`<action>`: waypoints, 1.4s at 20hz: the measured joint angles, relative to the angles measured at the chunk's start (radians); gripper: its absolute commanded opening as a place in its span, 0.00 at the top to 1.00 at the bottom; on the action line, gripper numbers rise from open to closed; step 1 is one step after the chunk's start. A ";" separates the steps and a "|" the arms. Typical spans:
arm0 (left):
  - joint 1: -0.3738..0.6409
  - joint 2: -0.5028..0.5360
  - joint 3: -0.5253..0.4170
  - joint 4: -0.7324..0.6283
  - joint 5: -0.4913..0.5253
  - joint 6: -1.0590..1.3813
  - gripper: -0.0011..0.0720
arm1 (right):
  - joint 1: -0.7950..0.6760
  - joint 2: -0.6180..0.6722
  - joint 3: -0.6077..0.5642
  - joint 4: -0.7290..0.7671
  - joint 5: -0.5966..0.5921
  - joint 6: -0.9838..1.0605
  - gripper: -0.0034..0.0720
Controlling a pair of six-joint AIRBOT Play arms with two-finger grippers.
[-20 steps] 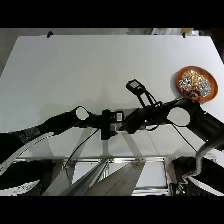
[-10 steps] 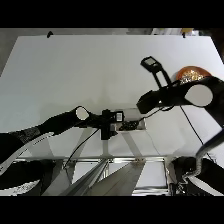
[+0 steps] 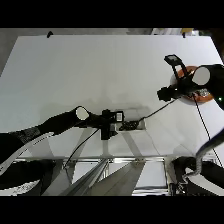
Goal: Fold the box and place the chain.
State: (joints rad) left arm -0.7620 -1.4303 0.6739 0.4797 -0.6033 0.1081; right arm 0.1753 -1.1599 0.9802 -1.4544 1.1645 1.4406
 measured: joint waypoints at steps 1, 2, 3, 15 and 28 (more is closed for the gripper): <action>0.000 0.000 0.000 0.000 0.000 0.000 0.70 | -0.014 -0.018 -0.007 -0.004 0.003 0.001 0.58; 0.000 0.000 0.000 0.000 0.000 0.000 0.70 | -0.023 -0.035 -0.016 -0.008 0.006 0.002 0.57; 0.000 0.000 0.000 0.000 0.000 0.000 0.70 | -0.029 -0.050 -0.026 -0.009 0.009 0.002 0.56; 0.000 0.000 0.000 0.000 0.000 0.000 0.70 | -0.047 -0.137 -0.140 -0.014 -0.109 0.006 0.43; 0.000 0.000 0.000 0.000 0.000 0.000 0.70 | -0.047 -0.213 -0.154 -0.001 -0.146 0.050 0.94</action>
State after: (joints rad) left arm -0.7620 -1.4303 0.6739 0.4793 -0.6033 0.1081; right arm 0.1284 -1.3731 0.8257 -1.4555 1.0183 1.4910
